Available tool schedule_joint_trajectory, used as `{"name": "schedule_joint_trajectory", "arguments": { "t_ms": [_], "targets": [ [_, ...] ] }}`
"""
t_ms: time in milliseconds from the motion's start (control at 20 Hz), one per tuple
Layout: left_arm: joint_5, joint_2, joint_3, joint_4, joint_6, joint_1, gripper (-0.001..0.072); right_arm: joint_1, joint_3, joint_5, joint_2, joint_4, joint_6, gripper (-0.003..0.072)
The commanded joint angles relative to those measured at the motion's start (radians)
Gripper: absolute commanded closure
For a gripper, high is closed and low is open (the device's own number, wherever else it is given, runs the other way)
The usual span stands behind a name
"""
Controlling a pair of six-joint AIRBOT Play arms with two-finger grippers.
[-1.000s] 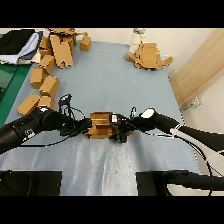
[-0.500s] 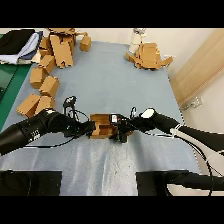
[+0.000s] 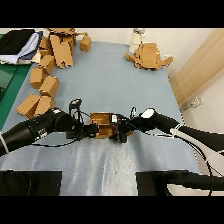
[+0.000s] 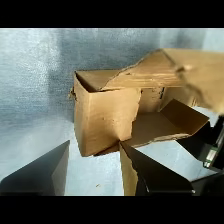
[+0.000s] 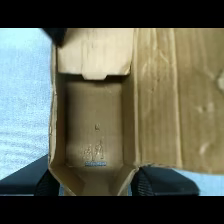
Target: Fold the box.
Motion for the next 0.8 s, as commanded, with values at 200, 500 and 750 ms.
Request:
{"name": "schedule_joint_trajectory", "arguments": {
  "t_ms": [200, 500, 750],
  "targets": [
    [-0.009, -0.119, 0.108, 0.079, -0.001, -0.013, 0.0225, 0.001, -0.001, 0.0, -0.001, 0.0, 0.0, 0.0156],
    [-0.111, -0.197, 0.186, 0.16, -0.003, -0.015, 0.0225, 0.001, -0.001, 0.0, -0.001, 0.0, 0.0, 0.0156],
    [-0.246, -0.259, 0.271, 0.18, -0.002, -0.017, 0.0225, 0.001, -0.001, 0.0, -0.001, 0.0, 0.0, 0.0156]
  ]
}}
